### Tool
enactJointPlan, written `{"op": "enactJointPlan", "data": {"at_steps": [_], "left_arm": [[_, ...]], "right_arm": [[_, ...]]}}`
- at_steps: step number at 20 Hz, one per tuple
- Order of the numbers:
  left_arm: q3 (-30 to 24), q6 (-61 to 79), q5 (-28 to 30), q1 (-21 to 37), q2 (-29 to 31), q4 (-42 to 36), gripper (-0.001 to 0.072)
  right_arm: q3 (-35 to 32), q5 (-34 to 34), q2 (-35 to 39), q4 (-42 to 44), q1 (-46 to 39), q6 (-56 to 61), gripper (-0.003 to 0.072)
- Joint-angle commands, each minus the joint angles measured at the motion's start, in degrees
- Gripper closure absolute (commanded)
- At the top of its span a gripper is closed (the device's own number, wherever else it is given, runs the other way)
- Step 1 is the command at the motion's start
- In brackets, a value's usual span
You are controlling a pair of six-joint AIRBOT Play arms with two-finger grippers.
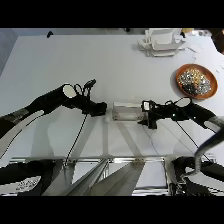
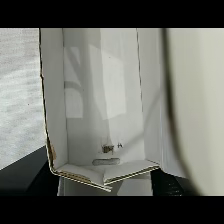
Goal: Fold the box and place the chain.
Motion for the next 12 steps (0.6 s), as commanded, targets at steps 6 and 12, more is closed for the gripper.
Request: {"op": "enactJointPlan", "data": {"at_steps": [6, 12], "left_arm": [[0.0, 0.0, 1.9, -2.3, 3.7, -0.6, 0.0536], [0.0, 0.0, 2.6, -3.3, 4.8, -0.7, 0.0357]], "right_arm": [[0.0, 0.0, 0.0, 0.0, 0.0, 0.0, 0.0273], [0.0, 0.0, 0.0, 0.0, 0.0, 0.0, 0.0273]]}}
